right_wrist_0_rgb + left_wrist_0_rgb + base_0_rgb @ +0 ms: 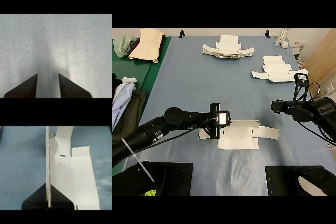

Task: Fold the box.

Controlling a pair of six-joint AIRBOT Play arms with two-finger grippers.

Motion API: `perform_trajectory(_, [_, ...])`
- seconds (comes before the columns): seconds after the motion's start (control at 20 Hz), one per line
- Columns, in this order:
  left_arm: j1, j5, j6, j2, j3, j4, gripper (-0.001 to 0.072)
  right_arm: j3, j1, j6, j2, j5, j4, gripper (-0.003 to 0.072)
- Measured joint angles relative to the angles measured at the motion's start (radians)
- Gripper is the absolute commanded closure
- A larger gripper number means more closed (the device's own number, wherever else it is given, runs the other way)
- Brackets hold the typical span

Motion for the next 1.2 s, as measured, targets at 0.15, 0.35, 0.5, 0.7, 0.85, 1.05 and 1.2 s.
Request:
perform_trajectory(0.15, [-0.084,0.111,0.021,0.023,-0.068,-0.023,0.0703,0.0,0.0,0.0,0.0,0.01,0.011,0.0256])
perform_trajectory(0.35, [-0.174,0.238,0.026,0.032,-0.153,-0.05,0.0702,0.0,0.0,0.0,0.0,0.018,0.02,0.0256])
perform_trajectory(0.5, [-0.2,0.281,0.025,0.034,-0.188,-0.067,0.0698,0.0,0.0,0.0,0.0,0.02,0.023,0.0256])
perform_trajectory(0.7, [-0.195,0.295,0.023,0.036,-0.182,-0.079,0.0698,0.0,0.0,0.0,0.0,0.021,0.034,0.0256])
perform_trajectory(0.85, [-0.132,0.22,0.015,0.037,-0.129,-0.081,0.0698,0.0,0.0,0.0,0.0,0.022,0.046,0.0256])
perform_trajectory(1.05, [-0.007,0.019,-0.006,0.026,-0.071,-0.079,0.0697,0.0,0.0,0.0,0.0,0.022,0.057,0.0256])
perform_trajectory(1.2, [0.047,-0.073,-0.016,0.001,-0.057,-0.079,0.0697,0.0,0.001,0.0,0.0,0.022,0.061,0.0256])
